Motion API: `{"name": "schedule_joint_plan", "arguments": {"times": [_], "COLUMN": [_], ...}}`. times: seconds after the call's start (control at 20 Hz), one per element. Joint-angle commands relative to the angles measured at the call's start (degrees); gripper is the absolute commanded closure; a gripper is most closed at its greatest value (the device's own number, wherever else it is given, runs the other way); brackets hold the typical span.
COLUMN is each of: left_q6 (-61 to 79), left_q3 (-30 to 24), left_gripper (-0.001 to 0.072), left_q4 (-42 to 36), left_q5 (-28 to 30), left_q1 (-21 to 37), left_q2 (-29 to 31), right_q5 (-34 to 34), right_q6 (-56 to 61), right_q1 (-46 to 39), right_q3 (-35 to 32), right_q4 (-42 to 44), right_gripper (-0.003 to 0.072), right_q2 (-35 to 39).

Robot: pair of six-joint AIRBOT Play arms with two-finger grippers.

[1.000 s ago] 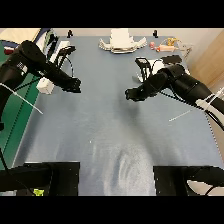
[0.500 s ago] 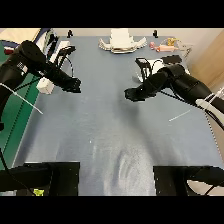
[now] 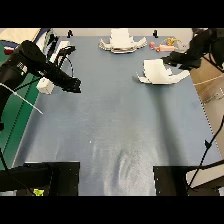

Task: Fold the box.

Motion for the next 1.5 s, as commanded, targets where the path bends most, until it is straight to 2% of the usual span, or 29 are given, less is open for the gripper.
{"name": "schedule_joint_plan", "arguments": {"times": [0.0, 0.2, 0.35, 0.55, 0.9, 1.15, 1.25, 1.4, 1.45], "left_q6": [0.02, 0.02, 0.02, 0.02, 0.02, 0.02, 0.02, 0.02, 0.02], "left_q3": [0.07, 0.07, 0.07, 0.07, 0.07, 0.07, 0.07, 0.07, 0.07], "left_gripper": [0.0695, 0.0695, 0.0695, 0.0695, 0.0695, 0.0695, 0.0695, 0.0695, 0.0695], "left_q4": [0.00, 0.00, 0.00, -0.02, 0.00, 0.00, 0.00, 0.00, 0.00], "left_q5": [0.02, 0.02, 0.02, 0.02, 0.02, 0.02, 0.02, 0.02, 0.02], "left_q1": [-0.02, -0.02, -0.02, -0.02, -0.02, -0.02, -0.02, -0.02, -0.02], "left_q2": [-0.04, -0.04, -0.04, -0.04, -0.04, -0.04, -0.04, -0.04, -0.04], "right_q5": [2.32, 7.19, 12.57, 14.73, 14.97, 12.22, 8.74, 4.26, 2.93], "right_q6": [-3.58, -8.90, -14.01, -19.98, -22.32, -22.32, -23.61, -29.92, -30.42], "right_q1": [-9.25, -12.55, -13.33, -13.38, -13.64, -14.51, -14.93, -14.91, -14.91], "right_q3": [10.80, 16.39, 16.50, 16.50, 16.48, 16.48, 16.48, 16.50, 16.50], "right_q4": [-0.31, 1.07, 5.86, 10.38, 7.06, 9.01, 12.52, 18.29, 19.52], "right_gripper": [0.0234, 0.0235, 0.0235, 0.0235, 0.0235, 0.0254, 0.0323, 0.0339, 0.0405], "right_q2": [-11.02, -20.59, -23.96, -25.11, -25.11, -25.11, -25.11, -24.87, -24.70]}}
